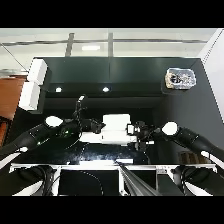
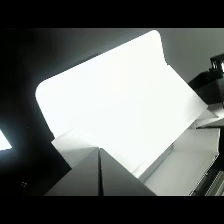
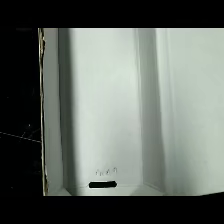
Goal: Fold the box and place the chain.
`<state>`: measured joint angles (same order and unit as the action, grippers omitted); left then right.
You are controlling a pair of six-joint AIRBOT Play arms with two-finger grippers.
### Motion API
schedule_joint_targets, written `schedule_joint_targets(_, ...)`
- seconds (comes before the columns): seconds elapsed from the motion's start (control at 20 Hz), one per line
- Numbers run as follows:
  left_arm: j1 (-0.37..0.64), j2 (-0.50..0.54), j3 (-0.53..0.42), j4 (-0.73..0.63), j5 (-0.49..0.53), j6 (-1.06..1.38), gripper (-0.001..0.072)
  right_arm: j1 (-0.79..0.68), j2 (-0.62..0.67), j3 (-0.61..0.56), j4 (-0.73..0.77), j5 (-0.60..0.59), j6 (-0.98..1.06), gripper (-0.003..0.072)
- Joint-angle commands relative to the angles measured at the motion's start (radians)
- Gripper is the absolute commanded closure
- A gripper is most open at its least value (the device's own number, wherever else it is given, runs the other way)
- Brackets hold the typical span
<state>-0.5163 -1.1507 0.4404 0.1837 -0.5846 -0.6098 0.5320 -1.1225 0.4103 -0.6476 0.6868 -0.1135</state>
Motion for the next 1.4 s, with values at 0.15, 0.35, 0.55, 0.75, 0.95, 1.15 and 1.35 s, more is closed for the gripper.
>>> schedule_joint_targets(0.15,0.124,0.104,0.013,0.189,-0.090,0.000,0.0682,0.001,0.000,0.000,0.001,0.001,0.001,0.0209)
schedule_joint_targets(0.35,0.326,0.298,0.013,0.328,-0.241,-0.006,0.0681,0.001,0.000,0.000,0.001,0.001,0.001,0.0209)
schedule_joint_targets(0.55,0.495,0.375,0.009,0.478,-0.448,-0.010,0.0679,0.001,0.000,0.000,0.000,0.000,0.001,0.0209)
schedule_joint_targets(0.75,0.488,0.350,-0.039,0.519,-0.526,0.205,-0.0001,0.001,0.000,0.000,0.000,0.000,0.001,0.0209)
schedule_joint_targets(0.95,0.362,0.340,-0.050,0.590,-0.485,0.404,0.0007,0.001,0.000,0.000,0.000,-0.004,0.001,0.0209)
schedule_joint_targets(1.15,0.202,0.315,-0.050,0.594,-0.349,0.520,0.0013,0.001,0.000,0.000,0.000,-0.015,0.001,0.0209)
schedule_joint_targets(1.35,0.116,0.201,-0.048,0.546,-0.330,0.607,0.0020,0.001,0.000,0.000,0.000,-0.015,0.001,0.0209)
